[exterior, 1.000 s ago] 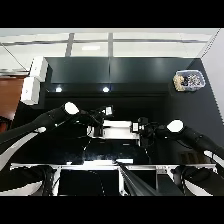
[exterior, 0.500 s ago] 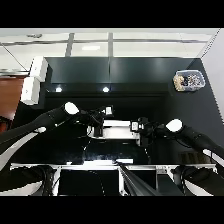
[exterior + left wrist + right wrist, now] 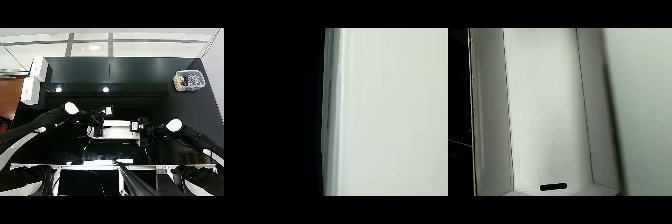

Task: Fold the box and place the chain.

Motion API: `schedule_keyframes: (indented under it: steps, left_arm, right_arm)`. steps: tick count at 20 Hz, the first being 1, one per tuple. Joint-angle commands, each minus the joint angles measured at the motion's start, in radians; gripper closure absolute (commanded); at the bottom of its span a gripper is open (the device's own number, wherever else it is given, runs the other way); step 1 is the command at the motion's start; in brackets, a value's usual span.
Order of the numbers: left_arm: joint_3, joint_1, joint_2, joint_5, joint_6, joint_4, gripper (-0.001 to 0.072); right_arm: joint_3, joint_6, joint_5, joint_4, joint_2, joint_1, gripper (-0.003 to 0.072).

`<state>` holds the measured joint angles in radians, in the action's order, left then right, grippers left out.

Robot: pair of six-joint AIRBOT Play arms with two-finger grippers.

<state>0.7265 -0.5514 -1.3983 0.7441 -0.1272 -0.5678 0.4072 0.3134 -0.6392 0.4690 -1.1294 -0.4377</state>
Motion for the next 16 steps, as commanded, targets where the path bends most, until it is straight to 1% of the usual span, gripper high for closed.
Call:
schedule_keyframes:
  steps: [1,4,5,6,8,9,11,12,14,16]
  left_arm:
    - [0.0,0.0,-0.001,0.0,0.0,0.0,0.0679]
    - [0.0,0.0,-0.001,0.0,0.0,-0.001,0.0679]
    - [0.0,0.0,-0.001,0.0,0.0,-0.001,0.0679]
    - [0.0,0.0,-0.001,0.0,0.0,-0.001,0.0678]
    - [0.002,0.001,0.0,0.0,0.0,-0.005,0.0677]
    - [0.008,0.001,0.0,0.002,0.005,-0.014,0.0658]
    - [0.04,0.001,0.008,0.033,0.047,-0.074,0.0367]
    - [0.061,0.001,0.022,0.055,0.095,-0.116,0.0281]
    - [0.099,0.001,0.07,0.12,0.183,-0.26,0.0262]
    - [0.112,0.002,0.141,0.164,0.309,-0.423,0.0262]
  right_arm:
    - [0.0,-0.015,0.009,0.003,0.0,0.0,-0.0015]
    - [0.0,-0.016,0.01,0.003,0.0,0.0,-0.0005]
    - [0.0,-0.015,0.01,0.003,0.0,0.0,0.0178]
    - [0.0,-0.015,0.01,0.003,0.0,0.0,0.0255]
    - [0.0,-0.015,0.008,0.004,0.0,0.0,0.0255]
    - [0.0,-0.015,0.008,0.004,0.0,0.0,0.0255]
    - [0.0,-0.015,0.009,0.003,0.0,0.0,0.0255]
    - [0.0,-0.015,0.01,0.003,0.0,0.0,0.0255]
    - [0.0,-0.015,0.011,0.003,0.0,0.0,0.0255]
    - [0.0,-0.016,0.011,0.003,0.0,0.0,0.0255]
